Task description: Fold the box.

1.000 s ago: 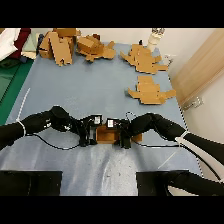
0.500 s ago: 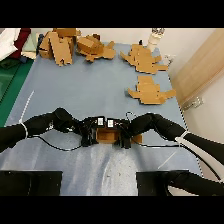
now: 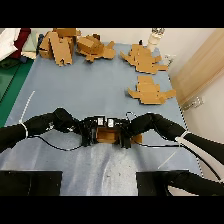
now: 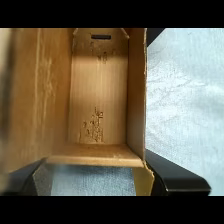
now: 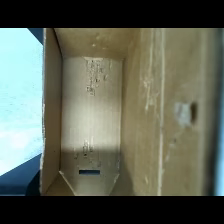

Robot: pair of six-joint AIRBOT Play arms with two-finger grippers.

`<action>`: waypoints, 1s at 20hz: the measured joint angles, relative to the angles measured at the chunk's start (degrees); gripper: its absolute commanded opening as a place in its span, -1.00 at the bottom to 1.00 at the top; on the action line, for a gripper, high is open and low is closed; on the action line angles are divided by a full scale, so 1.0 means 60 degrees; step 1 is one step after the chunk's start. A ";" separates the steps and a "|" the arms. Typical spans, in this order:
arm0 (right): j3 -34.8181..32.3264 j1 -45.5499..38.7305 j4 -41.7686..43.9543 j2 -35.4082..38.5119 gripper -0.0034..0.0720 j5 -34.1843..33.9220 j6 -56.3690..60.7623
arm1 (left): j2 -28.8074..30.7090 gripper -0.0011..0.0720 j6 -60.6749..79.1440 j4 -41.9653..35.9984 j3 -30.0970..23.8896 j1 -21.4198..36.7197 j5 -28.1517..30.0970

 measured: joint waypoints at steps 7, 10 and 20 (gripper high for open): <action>0.0000 0.0000 0.0000 0.0000 0.67 -0.0004 -0.0018 | 0.0000 0.94 0.0153 -0.0102 0.0000 -0.0007 -0.0299; 0.0000 0.0000 0.0000 0.0000 0.67 -0.0004 -0.0018 | 0.0000 0.93 0.0306 -0.0095 0.0004 -0.0007 -0.0557; 0.0000 0.0000 0.0000 0.0000 0.67 -0.0007 -0.0018 | 0.0000 0.93 0.0386 -0.0029 0.0004 -0.0007 -0.0736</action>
